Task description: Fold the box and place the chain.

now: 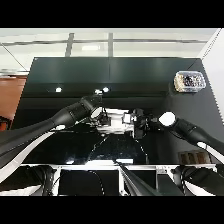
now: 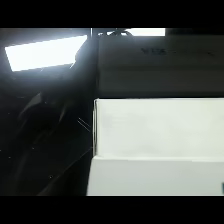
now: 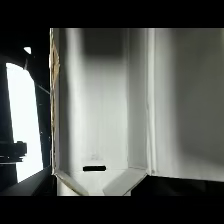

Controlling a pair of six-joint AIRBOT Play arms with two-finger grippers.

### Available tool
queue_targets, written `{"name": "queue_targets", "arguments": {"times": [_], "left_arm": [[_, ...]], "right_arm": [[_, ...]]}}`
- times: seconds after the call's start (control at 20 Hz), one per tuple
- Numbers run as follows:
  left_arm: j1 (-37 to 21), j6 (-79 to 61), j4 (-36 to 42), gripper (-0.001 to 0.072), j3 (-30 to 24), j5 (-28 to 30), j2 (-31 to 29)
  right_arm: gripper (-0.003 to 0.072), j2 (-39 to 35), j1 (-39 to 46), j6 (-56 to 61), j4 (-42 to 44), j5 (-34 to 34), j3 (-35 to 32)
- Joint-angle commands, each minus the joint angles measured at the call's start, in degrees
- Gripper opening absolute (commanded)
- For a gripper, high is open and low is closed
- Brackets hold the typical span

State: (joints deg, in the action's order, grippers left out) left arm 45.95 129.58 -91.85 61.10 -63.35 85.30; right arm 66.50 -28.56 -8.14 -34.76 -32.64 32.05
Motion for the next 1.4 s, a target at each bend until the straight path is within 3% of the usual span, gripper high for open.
{"name": "queue_targets", "arguments": {"times": [0.0,0.2,0.65,0.75,0.8,0.9,0.95,1.0,1.35], "left_arm": [[-0.02,-0.09,2.97,0.0028,0.02,1.66,-0.04],[-0.02,-0.13,2.54,0.0028,0.02,1.77,-0.04],[-0.02,-0.15,2.54,0.0028,0.02,1.79,-0.04],[-0.02,-0.17,2.56,0.0029,0.02,1.7,-0.04],[-0.02,-0.15,2.56,0.0029,0.02,1.57,-0.04],[-0.02,-0.15,2.56,0.0028,0.02,1.6,-0.04],[-0.02,-0.17,2.56,0.0029,0.02,1.57,-0.04],[-0.02,-0.44,2.56,0.0029,0.02,1.55,-0.04],[-0.02,-0.52,2.56,0.0029,0.02,1.55,-0.04]], "right_arm": [[0.0715,-5.35,0.0,5.53,-6.38,-3.72,0.07],[0.0715,-5.51,-0.02,5.53,-10.75,-3.58,0.07],[0.0713,-2.54,-0.02,7.41,-11.78,-4.63,0.0],[0.053,-2.27,-0.02,8.35,-11.78,-4.63,0.0],[0.0479,-2.27,-0.02,8.96,-11.67,-4.68,0.0],[0.0472,-2.23,-0.02,11.23,-10.58,-4.68,0.0],[0.0298,-2.14,-0.02,12.33,-9.57,-4.7,0.0],[0.022,-1.86,-0.02,13.55,-7.56,-4.66,0.0],[0.0221,2.58,-0.17,13.53,8.7,-1.42,-0.09]]}}
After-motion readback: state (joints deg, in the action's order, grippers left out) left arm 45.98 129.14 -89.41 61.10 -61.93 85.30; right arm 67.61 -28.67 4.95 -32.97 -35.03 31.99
